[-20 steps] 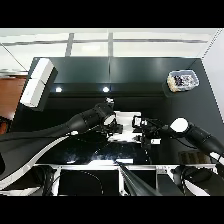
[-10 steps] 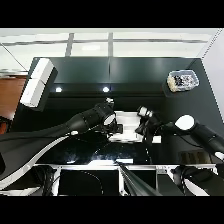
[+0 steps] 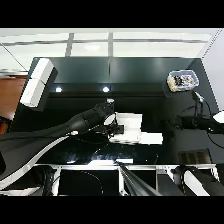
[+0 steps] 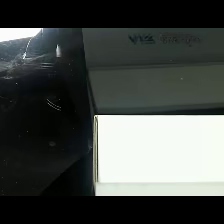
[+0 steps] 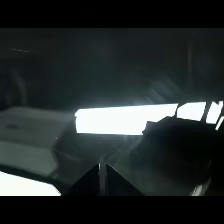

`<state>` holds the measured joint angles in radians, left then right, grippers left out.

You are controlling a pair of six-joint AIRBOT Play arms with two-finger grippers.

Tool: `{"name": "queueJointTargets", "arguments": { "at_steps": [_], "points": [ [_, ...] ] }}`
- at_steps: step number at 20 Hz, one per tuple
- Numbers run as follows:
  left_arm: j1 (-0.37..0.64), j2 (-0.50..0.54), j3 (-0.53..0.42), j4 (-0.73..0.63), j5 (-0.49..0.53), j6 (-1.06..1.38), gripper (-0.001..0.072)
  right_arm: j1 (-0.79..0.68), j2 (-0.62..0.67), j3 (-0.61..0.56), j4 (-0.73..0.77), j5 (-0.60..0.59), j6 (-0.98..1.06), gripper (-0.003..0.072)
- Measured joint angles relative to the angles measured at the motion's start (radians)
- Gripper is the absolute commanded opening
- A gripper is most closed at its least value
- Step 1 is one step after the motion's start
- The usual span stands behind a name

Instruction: Fold the box and place the chain.

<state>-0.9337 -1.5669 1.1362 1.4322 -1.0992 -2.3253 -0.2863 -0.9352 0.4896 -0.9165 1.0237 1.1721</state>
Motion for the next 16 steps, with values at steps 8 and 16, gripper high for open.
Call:
{"name": "queueJointTargets", "arguments": {
  "at_steps": [8, 16],
  "points": [
    [0.004, -0.001, 0.001, 0.000, -0.005, -0.003, 0.0030, -0.088, -0.101, -0.021, -0.045, 0.182, 0.077, 0.0038],
    [0.006, -0.001, 0.001, 0.023, -0.030, -0.038, 0.0027, 0.000, -0.113, -0.034, -0.039, 0.223, 0.067, 0.0034]
  ]
}}
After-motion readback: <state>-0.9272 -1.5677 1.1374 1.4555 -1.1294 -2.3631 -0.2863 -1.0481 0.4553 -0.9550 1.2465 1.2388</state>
